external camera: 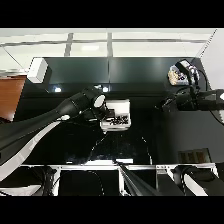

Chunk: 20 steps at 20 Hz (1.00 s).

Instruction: Fold the box and place the chain.

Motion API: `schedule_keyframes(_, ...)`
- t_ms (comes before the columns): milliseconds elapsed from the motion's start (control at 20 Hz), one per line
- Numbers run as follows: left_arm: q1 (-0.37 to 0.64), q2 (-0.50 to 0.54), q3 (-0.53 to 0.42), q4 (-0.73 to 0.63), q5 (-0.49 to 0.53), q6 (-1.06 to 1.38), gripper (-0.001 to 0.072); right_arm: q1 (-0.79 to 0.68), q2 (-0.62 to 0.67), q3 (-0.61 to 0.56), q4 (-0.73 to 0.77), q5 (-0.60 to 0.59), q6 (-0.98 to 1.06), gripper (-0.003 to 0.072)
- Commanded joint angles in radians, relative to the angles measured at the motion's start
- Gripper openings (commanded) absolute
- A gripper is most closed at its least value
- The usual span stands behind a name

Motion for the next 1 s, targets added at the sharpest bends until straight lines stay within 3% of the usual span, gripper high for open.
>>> schedule_keyframes(0, 0.009, 0.015, 0.039, -0.002, 0.000, 0.045, 0.0671, -0.001, -0.001, 0.000, 0.000, 0.004, 0.000, 0.0314)
schedule_keyframes(150, 0.026, 0.116, 0.110, 0.038, -0.035, 0.172, 0.0671, -0.001, -0.001, -0.001, -0.004, 0.010, 0.000, 0.0314)
schedule_keyframes(300, 0.046, 0.281, 0.109, 0.141, -0.113, 0.277, 0.0671, -0.001, -0.001, -0.001, -0.004, 0.009, 0.001, 0.0314)
schedule_keyframes(450, 0.100, 0.441, 0.045, 0.335, -0.243, 0.301, 0.0671, -0.001, -0.001, -0.001, -0.004, 0.009, 0.001, 0.0314)
schedule_keyframes(550, 0.214, 0.532, -0.064, 0.321, -0.267, 0.301, 0.0670, -0.001, -0.001, -0.001, -0.004, 0.009, 0.004, 0.0314)
schedule_keyframes(650, 0.364, 0.585, -0.232, 0.156, -0.204, 0.289, 0.0670, -0.001, -0.001, -0.001, -0.003, 0.009, 0.010, 0.0314)
schedule_keyframes(750, 0.481, 0.601, -0.430, -0.111, -0.036, 0.349, 0.0668, 0.000, -0.001, -0.001, -0.004, 0.009, 0.028, 0.0314)
schedule_keyframes(850, 0.544, 0.596, -0.597, -0.371, 0.151, 0.527, 0.0669, 0.000, -0.001, -0.001, -0.004, 0.013, 0.034, 0.0314)
schedule_keyframes(950, 0.559, 0.584, -0.684, -0.564, 0.286, 0.834, 0.0670, 0.000, -0.001, -0.001, -0.003, 0.019, 0.040, 0.0314)
